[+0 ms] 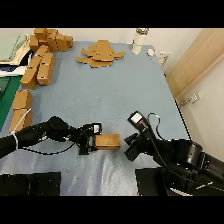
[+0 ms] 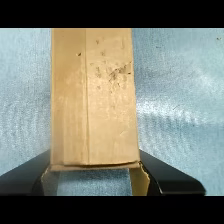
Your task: Fold the box.
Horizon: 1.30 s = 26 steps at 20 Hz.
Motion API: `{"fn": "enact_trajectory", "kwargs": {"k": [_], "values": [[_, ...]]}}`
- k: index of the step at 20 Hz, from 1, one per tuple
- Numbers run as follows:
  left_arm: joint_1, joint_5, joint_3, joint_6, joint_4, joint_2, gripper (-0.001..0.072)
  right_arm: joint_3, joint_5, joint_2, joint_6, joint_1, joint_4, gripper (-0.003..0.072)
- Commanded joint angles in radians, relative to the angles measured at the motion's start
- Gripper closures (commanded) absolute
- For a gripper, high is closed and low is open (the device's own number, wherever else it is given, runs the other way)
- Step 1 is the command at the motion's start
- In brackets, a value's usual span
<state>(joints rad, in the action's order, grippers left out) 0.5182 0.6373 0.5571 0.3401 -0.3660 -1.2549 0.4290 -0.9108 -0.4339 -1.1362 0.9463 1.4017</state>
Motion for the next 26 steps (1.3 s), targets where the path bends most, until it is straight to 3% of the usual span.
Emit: {"fn": "enact_trajectory", "kwargs": {"k": [1, 3, 6, 8, 12, 14, 15, 26], "values": [[0.000, 0.000, 0.001, 0.001, 0.000, 0.000, 0.0195, -0.016, -0.053, -0.006, 0.294, -0.125, 0.220, 0.0685], [0.000, 0.000, 0.001, 0.001, 0.000, 0.000, 0.0195, -0.029, 0.057, -0.073, 0.135, -0.213, 0.499, 0.0685], [0.000, 0.000, 0.001, 0.001, 0.000, 0.000, 0.0195, -0.025, 0.173, -0.201, -0.329, -0.370, 1.003, 0.0685], [0.000, 0.000, 0.001, 0.001, 0.000, 0.000, 0.0195, -0.011, 0.073, -0.269, -0.585, -0.499, 1.209, 0.0685], [0.000, 0.000, 0.001, 0.001, 0.000, 0.000, 0.0195, 0.023, -0.384, -0.409, -1.050, -0.781, 1.445, 0.0685], [-0.001, 0.000, 0.001, 0.001, 0.000, 0.000, 0.0195, 0.043, -0.565, -0.494, -1.171, -0.899, 1.472, 0.0685], [0.000, 0.000, 0.001, 0.001, 0.000, 0.000, 0.0195, 0.045, -0.571, -0.524, -1.168, -0.933, 1.467, 0.0683], [-0.001, 0.000, 0.001, 0.001, 0.000, 0.000, 0.0195, 0.041, -0.427, -0.592, -1.245, -0.950, 1.297, 0.0683]]}}
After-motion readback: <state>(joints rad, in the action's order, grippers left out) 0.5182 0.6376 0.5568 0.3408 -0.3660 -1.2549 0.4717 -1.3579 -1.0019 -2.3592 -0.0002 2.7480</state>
